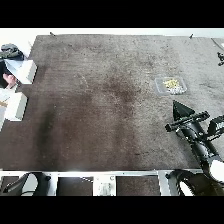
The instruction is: Fold the box and place the chain.
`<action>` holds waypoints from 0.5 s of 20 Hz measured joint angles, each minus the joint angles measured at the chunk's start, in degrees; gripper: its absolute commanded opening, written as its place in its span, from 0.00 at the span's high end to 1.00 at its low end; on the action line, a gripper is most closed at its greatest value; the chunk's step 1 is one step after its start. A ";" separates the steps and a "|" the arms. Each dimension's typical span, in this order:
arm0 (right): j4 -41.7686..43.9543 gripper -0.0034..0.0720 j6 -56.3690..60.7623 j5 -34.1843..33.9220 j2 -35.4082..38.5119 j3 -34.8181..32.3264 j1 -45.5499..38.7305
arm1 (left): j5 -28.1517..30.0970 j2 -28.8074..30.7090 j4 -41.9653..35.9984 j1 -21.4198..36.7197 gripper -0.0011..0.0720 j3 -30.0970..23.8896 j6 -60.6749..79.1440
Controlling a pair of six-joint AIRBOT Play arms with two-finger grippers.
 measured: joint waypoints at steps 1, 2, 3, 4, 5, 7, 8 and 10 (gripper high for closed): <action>0.02 0.97 0.00 0.00 -0.02 0.00 0.00 | 3.50 1.79 0.13 -2.91 0.98 -0.20 0.24; 0.00 0.97 0.00 0.00 -0.02 0.00 0.00 | 7.96 3.93 0.59 -6.16 0.98 -0.63 0.61; 0.02 0.97 -0.02 0.00 0.00 0.00 0.00 | 12.57 6.03 1.09 -9.25 0.98 -1.29 0.72; 0.00 0.97 -0.02 0.00 0.00 0.00 0.00 | 17.99 8.37 1.60 -12.70 0.98 -2.34 1.16; 0.02 0.97 -0.02 0.00 0.00 0.00 0.00 | 23.06 10.49 1.97 -15.87 0.98 -3.58 1.46; 0.02 0.97 0.00 0.00 0.00 0.00 0.00 | 33.07 14.84 2.56 -22.38 0.98 -7.04 1.90; 0.00 0.97 0.00 0.00 -0.02 0.00 0.00 | 37.46 16.94 2.95 -25.62 0.98 -9.05 2.10; 0.02 0.97 -0.02 0.00 0.00 0.00 0.00 | 44.72 20.41 3.50 -31.26 0.98 -13.05 2.29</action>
